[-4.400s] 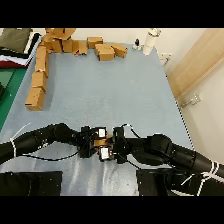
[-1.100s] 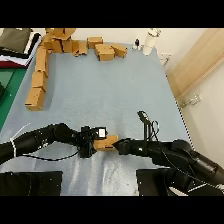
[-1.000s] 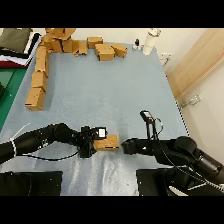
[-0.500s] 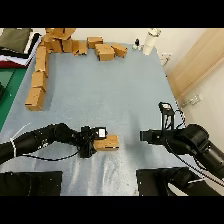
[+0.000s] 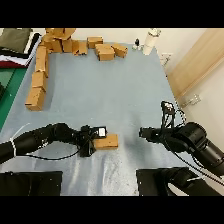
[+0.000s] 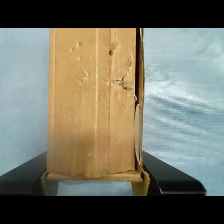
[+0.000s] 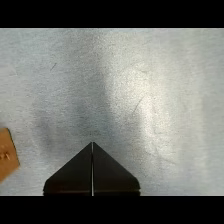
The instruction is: Fold the box.
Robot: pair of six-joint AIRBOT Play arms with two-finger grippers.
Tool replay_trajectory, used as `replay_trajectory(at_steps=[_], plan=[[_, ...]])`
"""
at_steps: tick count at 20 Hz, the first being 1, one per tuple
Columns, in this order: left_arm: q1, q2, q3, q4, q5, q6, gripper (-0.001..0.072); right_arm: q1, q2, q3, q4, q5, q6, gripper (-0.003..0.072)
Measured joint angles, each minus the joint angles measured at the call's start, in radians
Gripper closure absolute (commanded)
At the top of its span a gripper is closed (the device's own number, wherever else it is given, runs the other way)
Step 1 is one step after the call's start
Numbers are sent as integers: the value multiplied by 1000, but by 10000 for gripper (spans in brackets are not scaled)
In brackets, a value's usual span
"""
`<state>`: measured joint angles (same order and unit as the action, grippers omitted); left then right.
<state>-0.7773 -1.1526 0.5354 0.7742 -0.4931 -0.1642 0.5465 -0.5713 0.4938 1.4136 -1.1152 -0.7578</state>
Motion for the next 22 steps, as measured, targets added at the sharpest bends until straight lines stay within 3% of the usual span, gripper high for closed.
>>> replay_trajectory(at_steps=[7,13,17,22], plan=[[84,77,60,-5,-5,-260,237,0,-3,0,3,7,6,684],[367,88,83,7,69,-496,237,0,-3,0,21,8,-13,684],[569,37,95,14,106,-612,237,0,-2,0,37,9,-28,684],[669,-69,124,15,151,-673,238,0,-2,0,46,17,-35,684]])
